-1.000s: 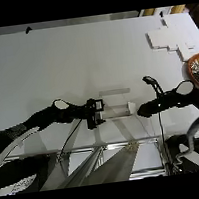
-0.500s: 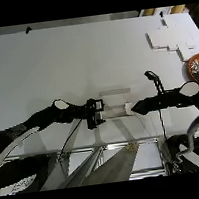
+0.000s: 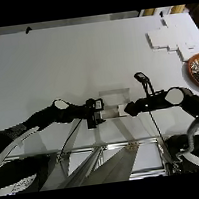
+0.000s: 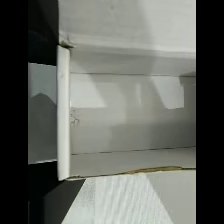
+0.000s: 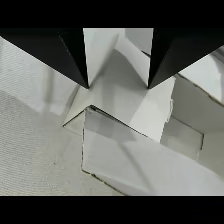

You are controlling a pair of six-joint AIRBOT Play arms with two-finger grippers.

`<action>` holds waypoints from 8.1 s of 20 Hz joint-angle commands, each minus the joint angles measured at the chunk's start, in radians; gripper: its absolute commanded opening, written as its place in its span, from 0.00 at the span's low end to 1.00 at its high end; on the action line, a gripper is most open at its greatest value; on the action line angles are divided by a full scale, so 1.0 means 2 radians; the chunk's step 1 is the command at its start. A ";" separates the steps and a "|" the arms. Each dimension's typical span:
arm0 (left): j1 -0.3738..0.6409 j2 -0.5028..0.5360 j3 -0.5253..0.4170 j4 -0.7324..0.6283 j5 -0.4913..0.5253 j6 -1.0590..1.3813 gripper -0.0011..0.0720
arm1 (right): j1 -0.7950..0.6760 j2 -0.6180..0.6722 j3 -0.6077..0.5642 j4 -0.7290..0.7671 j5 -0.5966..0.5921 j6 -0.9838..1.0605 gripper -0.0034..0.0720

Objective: Fold the box and place the chain.

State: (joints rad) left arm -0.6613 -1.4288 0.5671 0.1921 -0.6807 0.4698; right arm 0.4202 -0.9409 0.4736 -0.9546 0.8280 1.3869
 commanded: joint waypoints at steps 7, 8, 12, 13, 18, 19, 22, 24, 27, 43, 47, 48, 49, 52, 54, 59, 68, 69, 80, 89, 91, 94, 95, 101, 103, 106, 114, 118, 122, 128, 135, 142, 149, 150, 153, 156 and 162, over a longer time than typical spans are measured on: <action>0.000 0.000 0.000 0.000 -0.002 0.001 0.36 | 0.123 -0.120 0.105 -0.232 0.049 0.302 0.59; -0.001 0.000 0.000 0.000 -0.002 0.001 0.36 | 0.131 -0.131 0.118 -0.246 0.053 0.320 0.59; 0.000 0.000 0.000 0.000 -0.002 0.001 0.36 | 0.148 -0.169 0.146 -0.260 0.066 0.360 0.56; 0.000 0.000 0.000 0.000 -0.002 0.001 0.36 | 0.149 -0.177 0.147 -0.263 0.071 0.372 0.54; 0.000 0.000 0.000 0.000 -0.002 0.001 0.36 | 0.151 -0.182 0.147 -0.271 0.085 0.394 0.40; 0.000 0.000 0.000 0.000 -0.002 0.001 0.36 | 0.151 -0.182 0.147 -0.271 0.088 0.395 0.32; 0.000 0.000 0.000 0.000 -0.002 0.001 0.36 | 0.151 -0.182 0.147 -0.269 0.094 0.395 0.07; 0.000 0.000 0.000 0.000 -0.002 0.001 0.36 | 0.151 -0.182 0.147 -0.266 0.093 0.395 0.07; -0.001 0.000 0.000 0.000 -0.002 0.001 0.36 | 0.151 -0.179 0.147 -0.267 0.093 0.394 0.36; 0.000 0.000 0.000 0.000 -0.002 0.001 0.36 | 0.142 -0.168 0.143 -0.291 0.106 0.408 0.36; 0.000 0.000 0.000 0.000 -0.002 0.001 0.36 | 0.142 -0.168 0.139 -0.291 0.106 0.414 0.15; 0.000 0.000 0.000 0.000 -0.002 0.001 0.36 | 0.142 -0.168 0.137 -0.290 0.106 0.416 0.10; -0.001 0.000 0.000 0.000 -0.002 0.001 0.36 | 0.142 -0.168 0.134 -0.287 0.106 0.416 0.07; 0.000 0.000 0.000 0.000 -0.002 0.001 0.36 | 0.142 -0.167 0.132 -0.278 0.105 0.416 0.07; 0.000 0.000 0.000 0.000 -0.002 0.001 0.36 | 0.142 -0.162 0.132 -0.279 0.102 0.415 0.21; 0.000 0.000 0.000 0.000 -0.002 0.001 0.36 | 0.141 -0.109 0.132 -0.293 0.104 0.341 0.59; 0.000 0.000 0.000 0.000 -0.002 0.001 0.36 | -0.026 0.061 0.199 -0.421 0.259 0.153 0.61; -0.001 0.000 0.000 0.000 -0.002 0.001 0.36 | -0.071 0.069 0.201 -0.462 0.256 0.135 0.61; -0.001 0.000 0.000 0.000 -0.002 0.001 0.36 | -0.417 -0.036 0.200 -0.520 -0.054 0.129 0.45; -0.001 0.000 0.000 0.000 -0.002 0.001 0.36 | -0.556 -0.185 0.200 -0.438 -0.064 0.128 0.44; 0.000 0.000 0.000 0.000 -0.002 0.001 0.36 | -0.560 -0.192 0.200 -0.432 -0.071 0.120 0.44; 0.000 0.000 0.000 0.000 -0.002 0.001 0.36 | -0.560 -0.197 0.200 -0.399 -0.087 0.097 0.44; -0.001 0.000 0.000 0.000 -0.002 0.001 0.36 | -0.560 -0.200 0.200 -0.380 -0.089 0.081 0.44; 0.000 0.000 0.000 0.000 -0.002 0.001 0.36 | -0.560 -0.223 0.200 -0.356 -0.097 0.061 0.44; -0.001 0.000 0.000 0.000 -0.002 0.001 0.36 | -0.560 -0.223 0.200 -0.356 -0.105 0.061 0.44; -0.001 0.000 0.000 0.000 -0.002 0.001 0.36 | -0.560 -0.223 0.200 -0.356 -0.108 0.061 0.43; 0.000 0.000 0.000 0.000 -0.002 0.001 0.36 | -0.560 -0.238 0.200 -0.356 -0.105 0.061 0.19; -0.001 0.000 0.000 0.000 -0.002 0.001 0.36 | -0.560 -0.238 0.200 -0.356 -0.095 0.061 0.13; -0.001 0.000 0.000 0.000 -0.002 0.001 0.36 | -0.560 -0.211 0.200 -0.356 -0.076 0.044 0.07; -0.001 0.000 0.000 0.000 -0.002 0.001 0.36 | -0.560 -0.122 0.200 -0.351 -0.052 0.044 0.07; 0.000 0.000 0.000 0.000 -0.002 0.001 0.36 | -0.519 -0.035 0.200 -0.197 0.027 -0.048 0.07; 0.000 0.000 0.000 0.000 -0.002 0.001 0.36 | -0.409 0.071 0.200 -0.160 0.157 -0.069 0.07; -0.001 0.000 0.000 0.000 -0.002 0.001 0.36 | -0.267 0.168 0.200 -0.089 0.240 -0.068 0.07; 0.000 0.000 0.000 0.000 -0.002 0.001 0.36 | -0.238 0.173 0.200 -0.080 0.247 -0.068 0.07; -0.001 0.000 0.000 0.000 -0.002 0.001 0.36 | -0.158 0.177 0.200 -0.087 0.256 -0.067 0.07; 0.000 0.000 0.000 0.000 -0.002 0.001 0.36 | -0.105 0.177 0.200 -0.086 0.243 -0.046 0.07; 0.000 0.000 0.000 0.000 -0.002 0.001 0.36 | -0.024 0.175 0.193 -0.063 0.183 -0.026 0.07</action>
State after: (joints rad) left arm -0.6624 -1.4288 0.5671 0.1917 -0.6853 0.4709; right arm 0.2913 -0.5892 0.8692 -1.1130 1.2575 1.3102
